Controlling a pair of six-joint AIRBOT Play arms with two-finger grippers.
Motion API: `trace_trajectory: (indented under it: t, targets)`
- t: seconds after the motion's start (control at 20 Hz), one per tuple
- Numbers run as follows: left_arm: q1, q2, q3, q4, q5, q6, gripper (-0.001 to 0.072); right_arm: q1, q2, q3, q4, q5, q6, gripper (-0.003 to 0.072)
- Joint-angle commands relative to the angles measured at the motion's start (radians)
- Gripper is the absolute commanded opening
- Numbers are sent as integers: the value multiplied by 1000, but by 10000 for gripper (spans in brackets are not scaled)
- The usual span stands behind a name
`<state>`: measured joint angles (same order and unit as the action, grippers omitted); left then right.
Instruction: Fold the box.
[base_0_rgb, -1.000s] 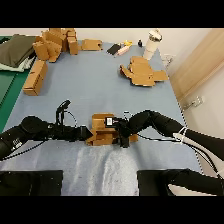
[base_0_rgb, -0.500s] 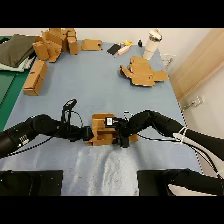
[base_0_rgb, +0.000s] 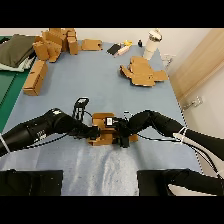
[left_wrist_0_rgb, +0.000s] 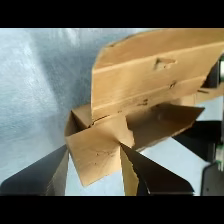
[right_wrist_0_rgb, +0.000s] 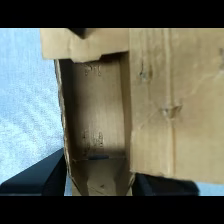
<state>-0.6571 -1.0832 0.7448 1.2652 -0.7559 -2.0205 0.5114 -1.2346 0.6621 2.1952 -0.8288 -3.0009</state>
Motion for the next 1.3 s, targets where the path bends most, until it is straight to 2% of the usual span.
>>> trace_trajectory:
  t: [0.0, 0.15, 0.4, 0.7, 1.1, 1.25]
  targets:
    - [-34, -40, 67, 108, -43, -127, 488, 0, 0, 0, 0, 0, 0, 421]
    - [-36, -85, 92, 107, -97, -147, 489, 0, 0, 0, 0, 0, 0, 421]
    - [-76, -92, 95, 203, -133, -259, 488, 0, 0, 0, 0, 0, 0, 421]
    - [-118, -102, 98, 240, -148, -335, 488, 0, 0, 0, 0, 0, 0, 421]
    - [-166, -209, 238, 284, -271, -322, 488, 0, 0, 0, 0, 0, 0, 421]
    - [-166, -211, 260, 261, -280, -288, 487, 0, 0, 0, 0, 0, 0, 421]
